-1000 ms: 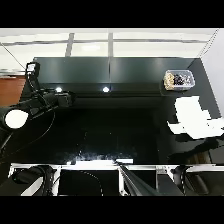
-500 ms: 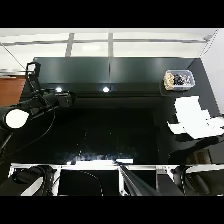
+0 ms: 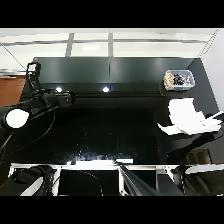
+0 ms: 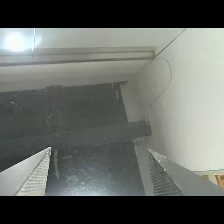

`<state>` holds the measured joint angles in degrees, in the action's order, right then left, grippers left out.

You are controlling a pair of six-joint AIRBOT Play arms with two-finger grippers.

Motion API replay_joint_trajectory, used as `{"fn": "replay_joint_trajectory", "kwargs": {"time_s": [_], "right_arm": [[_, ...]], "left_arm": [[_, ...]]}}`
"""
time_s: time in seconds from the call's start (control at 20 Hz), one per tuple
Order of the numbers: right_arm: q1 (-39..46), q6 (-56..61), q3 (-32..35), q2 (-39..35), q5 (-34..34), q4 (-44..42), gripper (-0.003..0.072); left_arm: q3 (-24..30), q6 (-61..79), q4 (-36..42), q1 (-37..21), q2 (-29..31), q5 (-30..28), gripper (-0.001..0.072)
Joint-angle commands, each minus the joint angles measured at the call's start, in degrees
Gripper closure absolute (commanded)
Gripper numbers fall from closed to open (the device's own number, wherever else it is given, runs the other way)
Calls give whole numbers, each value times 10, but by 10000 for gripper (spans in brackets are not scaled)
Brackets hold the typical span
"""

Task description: Fold the box and place the chain.

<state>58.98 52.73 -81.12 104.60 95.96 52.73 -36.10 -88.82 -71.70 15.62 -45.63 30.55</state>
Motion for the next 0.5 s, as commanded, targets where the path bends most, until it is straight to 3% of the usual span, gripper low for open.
{"fn": "replay_joint_trajectory", "kwargs": {"time_s": [0.0,0.25,0.45], "right_arm": [[-16,-3,67,-34,-1,-59,672],[-69,-23,176,-89,-3,-228,672],[-167,-21,266,-181,-78,-238,672]], "left_arm": [[0,0,0,0,0,0,7],[0,0,5,0,0,0,7],[0,0,11,0,0,0,7]]}}
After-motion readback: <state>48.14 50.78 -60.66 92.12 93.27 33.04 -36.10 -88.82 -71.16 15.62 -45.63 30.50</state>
